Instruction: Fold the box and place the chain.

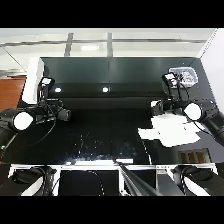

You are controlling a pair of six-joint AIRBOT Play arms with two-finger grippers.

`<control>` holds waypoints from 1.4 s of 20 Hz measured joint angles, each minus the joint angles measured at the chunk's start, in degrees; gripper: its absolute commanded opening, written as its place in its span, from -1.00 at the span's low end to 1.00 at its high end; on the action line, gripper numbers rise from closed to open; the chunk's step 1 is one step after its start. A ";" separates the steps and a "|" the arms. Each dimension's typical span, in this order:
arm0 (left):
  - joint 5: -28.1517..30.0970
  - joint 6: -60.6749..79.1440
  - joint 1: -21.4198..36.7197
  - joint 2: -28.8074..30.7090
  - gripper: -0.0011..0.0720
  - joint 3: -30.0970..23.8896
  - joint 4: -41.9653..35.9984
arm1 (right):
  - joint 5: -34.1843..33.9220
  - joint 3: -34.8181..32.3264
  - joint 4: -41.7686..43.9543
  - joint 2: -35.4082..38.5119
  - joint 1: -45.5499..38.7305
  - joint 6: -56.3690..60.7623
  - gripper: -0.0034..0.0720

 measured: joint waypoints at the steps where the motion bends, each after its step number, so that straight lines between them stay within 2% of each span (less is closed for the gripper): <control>1: 0.00 0.00 0.00 0.00 -0.90 0.00 0.00 | 0.00 0.00 -0.02 0.00 0.00 0.00 -0.87; 17: 0.00 0.00 0.00 -0.02 -0.90 0.00 0.02 | -1.42 -0.02 0.11 0.00 0.00 0.02 -0.86; 18: 0.00 0.02 0.00 0.00 -0.90 0.00 0.02 | -2.64 -0.02 0.81 0.00 0.00 0.07 -0.61; 19: -0.02 0.02 0.00 0.00 -0.90 0.00 0.02 | -4.37 -0.02 1.88 -0.13 0.02 0.26 0.72; 20: 0.00 0.00 0.00 0.00 -0.90 0.00 0.00 | -6.40 -0.02 2.78 -0.28 0.00 0.33 0.99; 23: 0.00 0.00 0.00 0.00 -0.90 0.00 0.00 | -9.14 0.90 1.62 -0.63 -1.14 1.14 0.99; 25: 0.00 0.00 0.00 -0.02 -0.90 0.00 -0.07 | -6.27 3.02 -4.39 -0.72 -4.57 2.10 0.99; 28: 0.00 0.00 0.00 -0.02 -0.90 0.00 -0.11 | -1.05 6.16 -15.89 -0.76 -16.00 6.05 0.99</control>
